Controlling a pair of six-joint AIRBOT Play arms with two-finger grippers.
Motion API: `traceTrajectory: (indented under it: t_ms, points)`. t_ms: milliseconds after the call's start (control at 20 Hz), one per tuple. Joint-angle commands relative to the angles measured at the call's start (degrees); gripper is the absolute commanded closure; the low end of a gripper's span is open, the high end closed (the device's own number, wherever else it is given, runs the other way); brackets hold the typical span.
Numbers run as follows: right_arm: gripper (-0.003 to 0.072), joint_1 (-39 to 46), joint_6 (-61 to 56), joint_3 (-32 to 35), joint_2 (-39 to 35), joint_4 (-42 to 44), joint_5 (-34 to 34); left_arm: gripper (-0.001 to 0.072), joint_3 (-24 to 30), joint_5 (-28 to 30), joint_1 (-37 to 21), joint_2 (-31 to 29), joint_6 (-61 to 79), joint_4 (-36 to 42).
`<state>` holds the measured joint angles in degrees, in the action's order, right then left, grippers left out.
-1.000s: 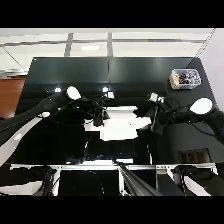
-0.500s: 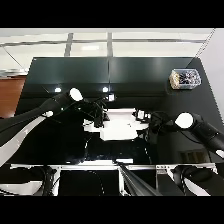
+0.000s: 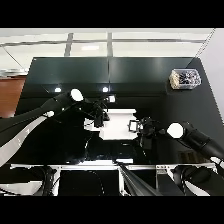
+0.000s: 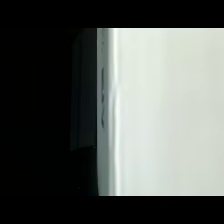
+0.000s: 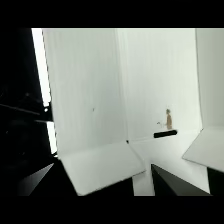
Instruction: Fold the box and place the chain.
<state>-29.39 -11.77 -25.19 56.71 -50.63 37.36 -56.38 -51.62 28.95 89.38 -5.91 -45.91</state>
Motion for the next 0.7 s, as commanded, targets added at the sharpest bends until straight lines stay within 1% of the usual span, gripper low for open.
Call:
traceTrajectory:
  t_ms: [0,50,100,200,300,500,650]
  points:
    - [-0.0019,-1.9,3.7,0.5,0.0,6.0,-10.7,0.0681,0.0,0.0,0.3,0.0,0.4,0.0]
    - [-0.0018,-1.8,5.2,0.3,0.0,6.2,-11.5,0.0681,0.0,-0.2,0.3,0.0,0.4,0.0]
    - [-0.0018,-1.8,6.1,-0.3,0.0,5.6,-10.4,0.0682,0.0,-0.4,0.3,0.0,0.4,-0.1]
    - [-0.0018,-1.2,6.3,-3.2,0.0,3.1,-4.1,0.0683,0.0,-2.8,0.3,-0.2,3.3,-0.1]
    - [-0.0018,-0.2,6.3,-5.3,0.0,1.9,-1.2,0.0684,0.0,-3.5,0.3,-0.5,4.1,-0.1]
    - [-0.0018,2.7,5.9,-5.6,-0.1,2.2,-1.1,0.0685,0.0,-3.3,0.3,-0.5,6.0,0.1]
    - [-0.0018,5.3,5.9,-5.6,-0.1,2.4,-1.3,0.0684,0.1,-0.6,0.3,-0.5,7.5,3.3]
